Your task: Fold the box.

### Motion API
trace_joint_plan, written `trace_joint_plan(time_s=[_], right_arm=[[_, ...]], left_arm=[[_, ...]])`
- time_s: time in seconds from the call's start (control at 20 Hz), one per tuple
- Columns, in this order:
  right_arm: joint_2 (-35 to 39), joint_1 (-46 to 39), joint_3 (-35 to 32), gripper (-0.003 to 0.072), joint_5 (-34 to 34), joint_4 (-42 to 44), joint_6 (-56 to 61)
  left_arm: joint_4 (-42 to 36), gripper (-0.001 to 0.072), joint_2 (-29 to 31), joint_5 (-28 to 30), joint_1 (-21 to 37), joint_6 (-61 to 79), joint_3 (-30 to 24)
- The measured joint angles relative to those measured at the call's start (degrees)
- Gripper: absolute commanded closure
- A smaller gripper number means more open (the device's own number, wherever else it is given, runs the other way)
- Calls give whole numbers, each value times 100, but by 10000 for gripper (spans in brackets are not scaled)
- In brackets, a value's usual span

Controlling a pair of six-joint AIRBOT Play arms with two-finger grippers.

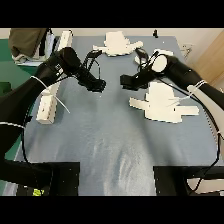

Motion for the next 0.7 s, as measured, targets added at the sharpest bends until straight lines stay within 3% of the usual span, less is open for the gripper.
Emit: trace_joint_plan(time_s=[0.25, 0.35, 0.55, 0.7], right_arm=[[52, -1530, 391, 307, 1897, -2218, 505], [57, -2450, 295, 307, 2347, -2544, 420], [-17, -4321, -20, 307, 2673, -2334, -391], [-229, -5480, -122, 307, 2776, -1550, -1307]], left_arm=[[-74, 690, 0, 164, 0, -2, 2], [-184, 690, 0, 186, 0, -2, 0], [-455, 690, 0, 208, 0, -2, 2], [-544, 690, 0, 258, 0, -2, 0]])
